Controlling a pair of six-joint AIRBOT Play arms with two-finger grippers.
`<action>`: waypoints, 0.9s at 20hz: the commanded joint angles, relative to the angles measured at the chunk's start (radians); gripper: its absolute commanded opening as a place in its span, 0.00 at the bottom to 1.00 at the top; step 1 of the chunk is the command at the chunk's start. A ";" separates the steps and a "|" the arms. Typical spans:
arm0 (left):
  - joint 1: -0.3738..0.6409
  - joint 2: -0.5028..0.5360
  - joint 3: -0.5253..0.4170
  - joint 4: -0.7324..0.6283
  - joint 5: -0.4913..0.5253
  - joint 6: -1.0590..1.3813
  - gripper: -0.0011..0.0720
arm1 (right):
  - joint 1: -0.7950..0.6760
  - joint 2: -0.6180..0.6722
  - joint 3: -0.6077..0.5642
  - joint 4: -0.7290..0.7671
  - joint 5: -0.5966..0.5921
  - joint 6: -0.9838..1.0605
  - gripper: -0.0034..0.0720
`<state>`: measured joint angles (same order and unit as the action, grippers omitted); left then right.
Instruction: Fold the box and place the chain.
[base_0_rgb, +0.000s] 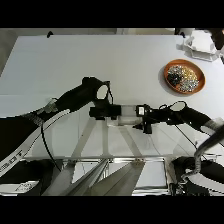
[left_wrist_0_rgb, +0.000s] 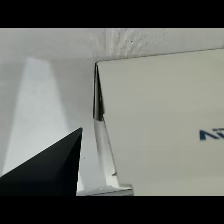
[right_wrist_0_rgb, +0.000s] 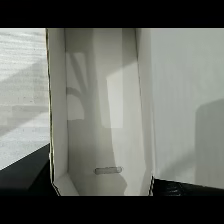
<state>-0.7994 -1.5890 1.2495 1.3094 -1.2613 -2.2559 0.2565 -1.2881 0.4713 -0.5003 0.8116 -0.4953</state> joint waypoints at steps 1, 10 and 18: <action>-0.026 -0.039 -0.002 0.004 0.018 -0.021 0.60 | 0.000 0.000 0.000 0.000 0.000 0.000 0.53; -0.047 -0.056 -0.002 0.008 0.053 -0.076 0.52 | 0.000 0.000 0.000 0.000 0.000 0.000 0.53; -0.050 -0.061 -0.002 0.015 0.061 -0.129 0.12 | 0.000 0.000 0.000 0.000 0.000 0.000 0.53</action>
<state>-0.8486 -1.6478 1.2469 1.3308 -1.2255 -2.3535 0.2558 -1.2877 0.4713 -0.5003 0.8127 -0.4942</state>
